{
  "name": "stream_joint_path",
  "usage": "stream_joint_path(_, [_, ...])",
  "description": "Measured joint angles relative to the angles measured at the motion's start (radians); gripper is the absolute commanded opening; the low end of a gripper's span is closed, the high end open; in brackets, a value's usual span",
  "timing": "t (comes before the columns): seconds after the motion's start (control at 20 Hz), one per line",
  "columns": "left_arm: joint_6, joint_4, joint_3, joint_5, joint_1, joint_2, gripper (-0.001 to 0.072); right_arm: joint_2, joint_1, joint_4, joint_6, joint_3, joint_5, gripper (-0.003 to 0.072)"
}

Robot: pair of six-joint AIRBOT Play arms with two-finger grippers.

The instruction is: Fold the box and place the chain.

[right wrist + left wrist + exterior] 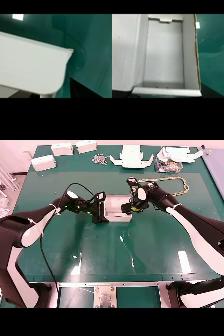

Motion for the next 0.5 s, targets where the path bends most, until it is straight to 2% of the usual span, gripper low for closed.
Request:
stream_joint_path(0.15, [0.001,0.001,0.000,-0.002,0.000,0.000,0.0469,0.020,-0.003,-0.005,0.000,0.001,-0.002,0.0424])
stream_joint_path(0.3, [0.002,0.001,0.000,-0.002,0.000,0.000,0.0469,0.035,-0.004,-0.006,0.000,0.001,-0.001,0.0299])
stream_joint_path(0.5, [0.002,0.002,0.000,-0.003,0.000,0.000,0.0469,0.041,-0.003,0.026,0.000,-0.011,0.000,0.0291])
